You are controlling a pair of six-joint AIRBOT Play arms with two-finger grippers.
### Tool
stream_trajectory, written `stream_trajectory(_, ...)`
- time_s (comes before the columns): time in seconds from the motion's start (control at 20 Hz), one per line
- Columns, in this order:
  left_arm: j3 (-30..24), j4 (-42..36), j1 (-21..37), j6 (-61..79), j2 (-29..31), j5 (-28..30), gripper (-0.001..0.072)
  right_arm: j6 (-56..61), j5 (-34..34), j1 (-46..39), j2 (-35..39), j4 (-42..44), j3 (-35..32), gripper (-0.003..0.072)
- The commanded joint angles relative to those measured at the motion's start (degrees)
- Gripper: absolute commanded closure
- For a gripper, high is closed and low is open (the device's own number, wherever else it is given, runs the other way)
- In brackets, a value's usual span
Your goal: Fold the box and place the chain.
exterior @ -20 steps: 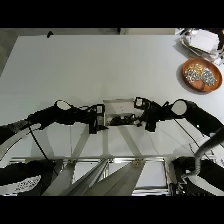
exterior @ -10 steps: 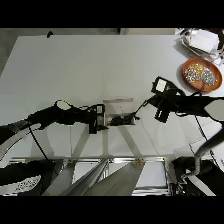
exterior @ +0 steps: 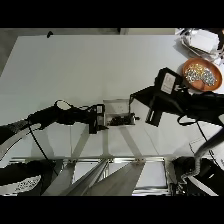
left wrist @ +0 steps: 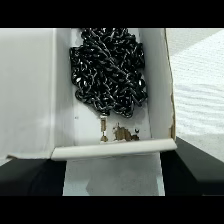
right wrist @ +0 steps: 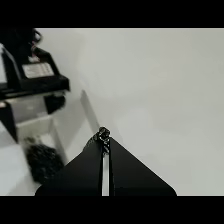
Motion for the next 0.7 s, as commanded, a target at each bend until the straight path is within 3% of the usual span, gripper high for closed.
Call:
stream_trajectory(0.0,-0.02,0.02,-0.02,0.02,0.04,0.02,0.0499,3.41,-0.92,4.55,-5.44,1.62,0.50,0.0677)
stream_trajectory(0.3,-0.02,0.02,-0.02,0.02,0.04,0.00,0.0499,4.55,4.37,5.31,-21.99,1.66,0.50,0.0672)
stream_trajectory(0.45,-0.04,0.02,-0.02,0.02,0.04,0.00,0.0499,7.61,4.48,5.31,-28.72,1.22,0.50,0.0568)
stream_trajectory(0.5,-0.04,0.02,-0.02,0.02,0.04,0.02,0.0499,8.31,4.48,5.31,-30.25,1.22,0.50,0.0568)
stream_trajectory(0.6,-0.02,0.02,-0.02,0.02,0.04,0.02,0.0499,9.03,5.46,4.98,-31.52,1.27,0.50,0.0550)
stream_trajectory(0.65,-0.02,0.02,-0.02,0.02,0.04,0.02,0.0499,9.03,6.73,4.37,-31.23,1.25,0.50,0.0496)
